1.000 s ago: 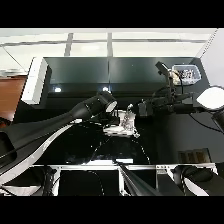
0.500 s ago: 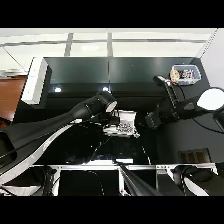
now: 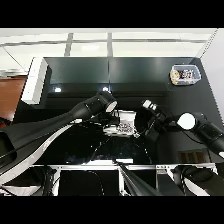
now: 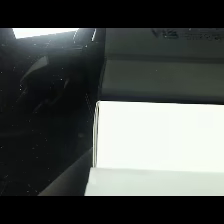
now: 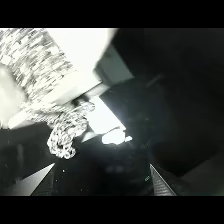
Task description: Fold the box and place the chain.
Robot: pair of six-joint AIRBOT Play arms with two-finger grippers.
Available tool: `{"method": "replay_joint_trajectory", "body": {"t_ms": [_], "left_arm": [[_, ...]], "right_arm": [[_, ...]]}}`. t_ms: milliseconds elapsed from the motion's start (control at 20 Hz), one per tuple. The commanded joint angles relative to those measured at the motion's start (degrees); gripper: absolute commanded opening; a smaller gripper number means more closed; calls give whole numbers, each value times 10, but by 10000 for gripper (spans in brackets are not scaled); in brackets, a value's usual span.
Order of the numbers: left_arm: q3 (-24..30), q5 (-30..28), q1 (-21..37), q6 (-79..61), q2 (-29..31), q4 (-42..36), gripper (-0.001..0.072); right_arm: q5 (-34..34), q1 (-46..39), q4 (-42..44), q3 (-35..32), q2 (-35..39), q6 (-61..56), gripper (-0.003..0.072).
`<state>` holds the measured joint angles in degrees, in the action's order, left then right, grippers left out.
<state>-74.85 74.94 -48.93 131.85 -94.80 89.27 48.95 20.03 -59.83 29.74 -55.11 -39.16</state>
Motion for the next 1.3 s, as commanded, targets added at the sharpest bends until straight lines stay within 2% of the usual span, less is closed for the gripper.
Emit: {"method": "replay_joint_trajectory", "body": {"t_ms": [0,150,600,950,1000,1050,1100,1150,1250], "left_arm": [[0,1,0,0,0,0,26],[0,1,0,0,0,0,26],[0,1,0,0,0,0,26],[0,1,0,0,0,0,26],[0,1,0,0,0,0,25],[0,1,0,0,0,0,26],[0,1,0,0,0,0,26],[0,1,0,0,0,0,26],[0,1,0,0,0,0,26]], "right_arm": [[-28,8,96,-26,-26,271,715],[-37,8,152,-29,-50,354,715],[-81,8,163,-30,-85,355,715],[-80,8,163,-31,-95,355,714],[-80,8,163,-31,-95,351,635],[-76,8,163,-31,-95,342,388],[-67,8,162,-31,-94,342,179],[-58,8,162,-31,-94,338,41],[-53,7,152,-30,-90,279,14]]}}
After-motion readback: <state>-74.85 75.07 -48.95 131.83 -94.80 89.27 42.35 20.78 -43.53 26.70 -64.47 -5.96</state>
